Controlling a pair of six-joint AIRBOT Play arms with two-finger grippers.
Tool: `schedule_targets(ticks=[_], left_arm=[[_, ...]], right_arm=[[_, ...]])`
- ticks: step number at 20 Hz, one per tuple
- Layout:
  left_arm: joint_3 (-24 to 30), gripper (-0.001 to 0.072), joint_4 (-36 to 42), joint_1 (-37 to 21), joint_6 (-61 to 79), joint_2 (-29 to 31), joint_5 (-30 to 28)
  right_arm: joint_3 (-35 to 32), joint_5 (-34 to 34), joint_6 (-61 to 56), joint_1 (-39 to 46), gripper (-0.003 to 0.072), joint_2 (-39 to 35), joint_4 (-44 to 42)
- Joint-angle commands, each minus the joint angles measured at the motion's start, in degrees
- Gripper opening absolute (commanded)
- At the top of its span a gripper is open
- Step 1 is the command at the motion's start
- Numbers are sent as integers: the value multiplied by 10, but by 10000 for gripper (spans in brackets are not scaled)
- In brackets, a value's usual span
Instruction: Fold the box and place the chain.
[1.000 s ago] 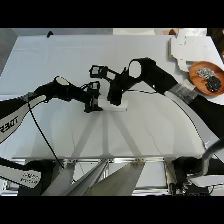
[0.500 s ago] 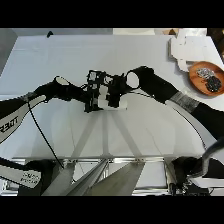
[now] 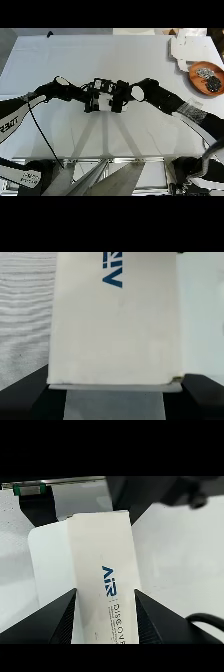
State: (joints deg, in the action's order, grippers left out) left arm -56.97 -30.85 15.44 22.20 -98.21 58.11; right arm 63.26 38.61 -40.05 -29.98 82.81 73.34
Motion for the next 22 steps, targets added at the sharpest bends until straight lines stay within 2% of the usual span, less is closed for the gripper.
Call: schedule_targets(ticks=[1, 11, 12, 13, 16, 22], left_arm=[[0, 337, 0, 0, 0, 0, 0], [0, 337, 0, 0, 0, 0, 0], [0, 337, 0, 0, 0, 0, 0], [0, 337, 0, 0, 0, 0, 0], [0, 337, 0, 0, 0, 0, 0], [0, 337, 0, 0, 0, 0, 0]], right_arm=[[-17, -36, 1, -1, 411, -3, 2], [-24, -37, 1, -25, 423, -24, 2], [-30, -40, 1, -27, 451, -24, 2], [-38, -52, 1, -28, 489, -24, 2], [-61, -92, 13, -28, 490, -24, 3], [-61, -129, 13, -28, 476, -23, 20]])
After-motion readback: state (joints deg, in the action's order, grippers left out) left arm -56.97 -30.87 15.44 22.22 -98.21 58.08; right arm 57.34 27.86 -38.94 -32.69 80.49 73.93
